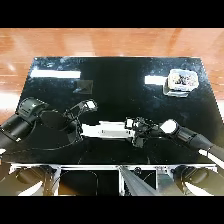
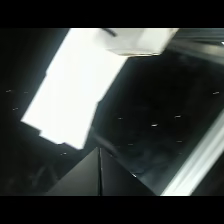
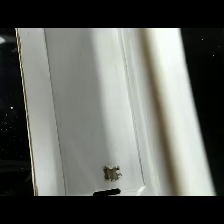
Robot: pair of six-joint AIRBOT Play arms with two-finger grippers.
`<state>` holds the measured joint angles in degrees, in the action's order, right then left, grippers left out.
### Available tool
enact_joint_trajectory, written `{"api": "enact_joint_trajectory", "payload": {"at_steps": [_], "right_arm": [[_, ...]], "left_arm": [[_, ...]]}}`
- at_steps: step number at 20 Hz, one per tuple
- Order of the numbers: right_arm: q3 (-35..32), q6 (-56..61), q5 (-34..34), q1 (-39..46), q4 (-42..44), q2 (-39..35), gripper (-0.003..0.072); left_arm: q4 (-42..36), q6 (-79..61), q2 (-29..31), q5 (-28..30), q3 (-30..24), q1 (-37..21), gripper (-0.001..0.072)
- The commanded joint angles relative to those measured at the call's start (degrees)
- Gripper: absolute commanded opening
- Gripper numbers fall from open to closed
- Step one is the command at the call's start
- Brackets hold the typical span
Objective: Fold the box and place the chain.
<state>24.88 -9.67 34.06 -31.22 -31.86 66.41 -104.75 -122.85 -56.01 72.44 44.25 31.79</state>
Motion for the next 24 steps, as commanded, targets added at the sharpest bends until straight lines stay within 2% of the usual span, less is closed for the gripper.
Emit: {"api": "enact_joint_trajectory", "payload": {"at_steps": [1, 2, 4, 8, 12, 18, 24], "right_arm": [[0.0, 0.0, 0.0, 0.0, 0.0, 0.0, 0.0606], [0.0, 0.0, 0.0, 0.0, 0.0, 0.0, 0.0606], [0.0, 0.0, 0.0, 0.0, 0.0, 0.0, 0.0605], [0.0, 0.0, 0.0, 0.0, 0.0, 0.0, 0.0605], [0.0, 0.0, 0.0, 0.0, 0.0, 0.0, 0.0606], [0.0, 0.0, 0.0, 0.0, 0.0, 0.0, 0.0605], [0.0, 0.0, 0.0, 0.0, 0.0, 0.0, 0.0605]], "left_arm": [[-6.2, 1.1, 0.3, -0.3, -0.3, 0.0, 0.0015], [-9.1, -0.2, 0.6, -2.3, -0.9, 0.4, 0.0015], [-15.7, -3.3, 2.2, -10.2, -3.3, 2.9, 0.0015], [-17.3, -0.1, 4.9, -30.9, -8.5, 10.5, 0.0014], [-16.9, -0.1, 4.7, -45.4, -10.8, 18.6, 0.0014], [-17.0, 1.9, 3.6, -60.1, -13.3, 19.9, 0.0015], [-17.0, 1.9, -3.0, -66.5, -13.3, 19.9, 0.0015]]}}
